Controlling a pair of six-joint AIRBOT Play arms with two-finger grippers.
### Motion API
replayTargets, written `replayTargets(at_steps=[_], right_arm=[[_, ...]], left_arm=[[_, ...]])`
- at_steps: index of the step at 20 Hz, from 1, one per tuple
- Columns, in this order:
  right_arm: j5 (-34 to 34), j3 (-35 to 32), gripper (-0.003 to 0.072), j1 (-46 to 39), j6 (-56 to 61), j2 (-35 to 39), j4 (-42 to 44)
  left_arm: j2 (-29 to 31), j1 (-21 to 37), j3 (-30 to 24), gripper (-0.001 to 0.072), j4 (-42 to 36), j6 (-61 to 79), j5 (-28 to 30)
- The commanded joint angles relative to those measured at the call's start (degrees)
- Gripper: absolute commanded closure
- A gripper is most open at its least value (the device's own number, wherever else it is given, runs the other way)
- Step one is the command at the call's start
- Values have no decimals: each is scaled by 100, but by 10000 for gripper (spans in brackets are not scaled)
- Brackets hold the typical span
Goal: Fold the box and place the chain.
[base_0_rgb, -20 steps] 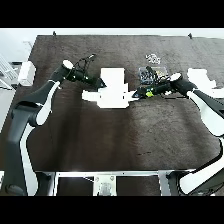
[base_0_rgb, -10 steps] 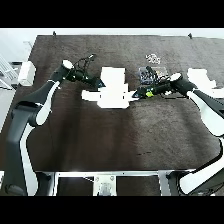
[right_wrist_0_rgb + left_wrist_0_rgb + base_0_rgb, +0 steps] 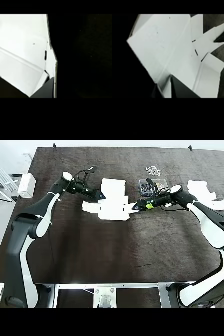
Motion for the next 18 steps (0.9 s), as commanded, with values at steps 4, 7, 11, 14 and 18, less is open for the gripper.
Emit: replayTargets(at_steps=[4,7,11,14,18], right_arm=[[70,-2,466,-9,-251,4,4],[225,-26,467,-192,-302,79,11],[415,-109,468,-732,-302,546,26],[413,-291,468,-1134,-302,1064,72],[409,-535,467,-1292,-330,1386,72]], left_arm=[[-2,-4,2,687,-188,387,-68],[-2,-4,2,689,-275,822,-293],[0,-4,-2,692,-420,1692,-748],[4,39,-39,694,-833,2653,-872],[17,326,-323,695,-1858,3530,-1196]])
